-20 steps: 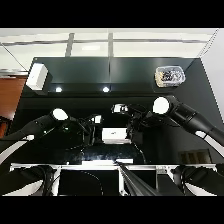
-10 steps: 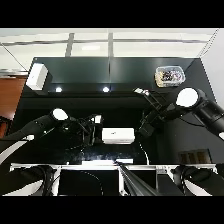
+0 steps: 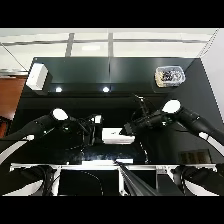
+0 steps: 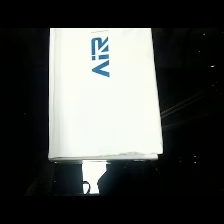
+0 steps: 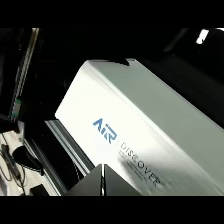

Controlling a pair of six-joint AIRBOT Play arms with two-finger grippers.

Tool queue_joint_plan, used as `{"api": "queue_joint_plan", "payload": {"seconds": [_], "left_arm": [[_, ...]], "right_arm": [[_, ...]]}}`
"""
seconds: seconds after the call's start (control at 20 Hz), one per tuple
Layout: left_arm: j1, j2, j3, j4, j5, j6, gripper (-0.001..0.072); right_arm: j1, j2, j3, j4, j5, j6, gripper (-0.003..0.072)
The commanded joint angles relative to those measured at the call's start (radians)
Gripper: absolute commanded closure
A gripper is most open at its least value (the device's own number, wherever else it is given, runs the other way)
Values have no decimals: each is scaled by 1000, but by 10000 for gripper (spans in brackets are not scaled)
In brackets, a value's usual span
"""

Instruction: Fold the box and place the chain.

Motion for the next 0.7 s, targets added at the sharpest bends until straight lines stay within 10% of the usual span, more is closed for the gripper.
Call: {"api": "queue_joint_plan", "payload": {"seconds": [0.0,0.35,0.6,0.65], "left_arm": [[-1,-1,0,0,0,0,379],[0,-1,0,0,0,0,377],[0,0,0,0,-2,-6,348],[2,4,0,1,-2,-30,251]], "right_arm": [[11,-62,-8,39,-2,-2,674],[13,-115,-7,-4,-34,-43,673],[-38,-52,100,12,178,-111,675],[-71,-14,127,-14,204,-96,674]]}}
